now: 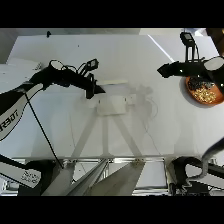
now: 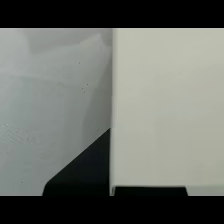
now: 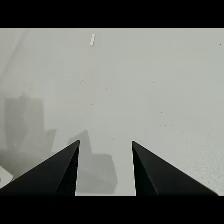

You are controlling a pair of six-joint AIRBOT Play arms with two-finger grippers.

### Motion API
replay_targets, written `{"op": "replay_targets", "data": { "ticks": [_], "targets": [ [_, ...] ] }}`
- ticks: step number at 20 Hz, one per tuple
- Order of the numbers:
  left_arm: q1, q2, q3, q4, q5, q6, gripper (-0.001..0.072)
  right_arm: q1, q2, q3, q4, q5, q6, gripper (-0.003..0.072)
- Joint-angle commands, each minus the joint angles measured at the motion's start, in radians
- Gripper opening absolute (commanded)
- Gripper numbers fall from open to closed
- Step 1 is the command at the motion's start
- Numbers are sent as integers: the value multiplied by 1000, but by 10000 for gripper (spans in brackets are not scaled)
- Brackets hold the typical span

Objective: Fold the box and place the chain.

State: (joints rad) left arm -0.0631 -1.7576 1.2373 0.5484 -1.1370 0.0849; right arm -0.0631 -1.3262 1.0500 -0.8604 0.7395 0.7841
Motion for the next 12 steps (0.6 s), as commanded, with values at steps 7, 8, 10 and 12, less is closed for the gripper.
{"op": "replay_targets", "data": {
  "ticks": [7, 8, 10, 12],
  "targets": [
    [13, -40, -6, 43, 23, 144, 0, 0, 1, 1, 0, 0, 0, 361],
    [15, -41, -6, 43, 19, 145, 1, 0, 1, 1, 0, 0, 0, 361],
    [21, -41, -6, 35, 11, 156, 3, 0, 0, 1, 0, 0, 0, 361],
    [26, -42, -6, 28, 0, 185, 6, 0, 0, 1, 0, 0, 0, 361]
  ]
}}
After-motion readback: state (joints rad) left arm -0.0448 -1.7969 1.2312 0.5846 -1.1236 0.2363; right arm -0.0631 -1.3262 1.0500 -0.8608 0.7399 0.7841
